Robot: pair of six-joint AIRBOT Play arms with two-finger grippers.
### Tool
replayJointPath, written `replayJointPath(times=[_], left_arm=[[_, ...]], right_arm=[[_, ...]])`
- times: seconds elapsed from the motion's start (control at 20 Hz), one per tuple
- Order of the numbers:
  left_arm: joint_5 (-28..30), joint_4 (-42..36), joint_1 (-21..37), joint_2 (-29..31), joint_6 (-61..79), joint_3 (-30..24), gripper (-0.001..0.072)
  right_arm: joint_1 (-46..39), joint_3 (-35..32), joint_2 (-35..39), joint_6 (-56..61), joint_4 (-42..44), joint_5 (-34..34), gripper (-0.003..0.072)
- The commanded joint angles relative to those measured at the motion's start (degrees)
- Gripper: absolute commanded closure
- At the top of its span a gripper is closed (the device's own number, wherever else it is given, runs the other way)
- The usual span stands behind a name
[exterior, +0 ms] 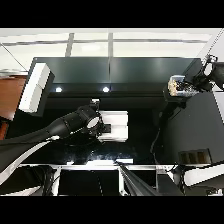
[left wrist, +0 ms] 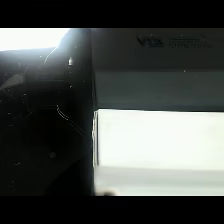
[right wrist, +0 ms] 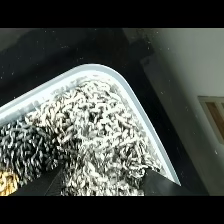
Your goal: Fold the box and place the chain.
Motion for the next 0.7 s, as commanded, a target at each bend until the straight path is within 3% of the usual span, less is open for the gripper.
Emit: replayJointPath(times=[0.0,0.05,0.15,0.2,0.25,0.5,0.65], left_arm=[[-0.1,0.0,0.0,0.0,0.0,0.1,0.068],[-0.1,0.0,0.0,0.0,0.0,0.1,0.068],[0.0,0.0,0.0,0.0,0.0,0.1,0.068],[0.0,0.0,0.0,0.0,0.0,0.1,0.068],[0.0,0.0,0.0,0.0,0.0,0.1,0.068],[0.1,0.0,0.0,0.0,0.0,0.1,0.068],[0.1,0.0,0.0,0.0,0.0,0.1,0.068]], right_arm=[[0.0,0.0,-0.9,0.8,0.0,-1.4,0.0301],[0.0,0.0,-0.9,0.8,0.1,-1.7,0.0425],[0.0,0.0,-0.9,0.7,0.1,-1.9,0.0535],[0.0,0.1,-0.9,0.6,0.1,-1.6,0.0628],[0.0,0.2,-0.9,0.6,0.2,-0.9,0.066],[-0.1,6.9,0.3,-6.0,0.1,8.5,0.0662],[0.0,8.5,5.0,-9.4,0.9,9.5,0.0662]])
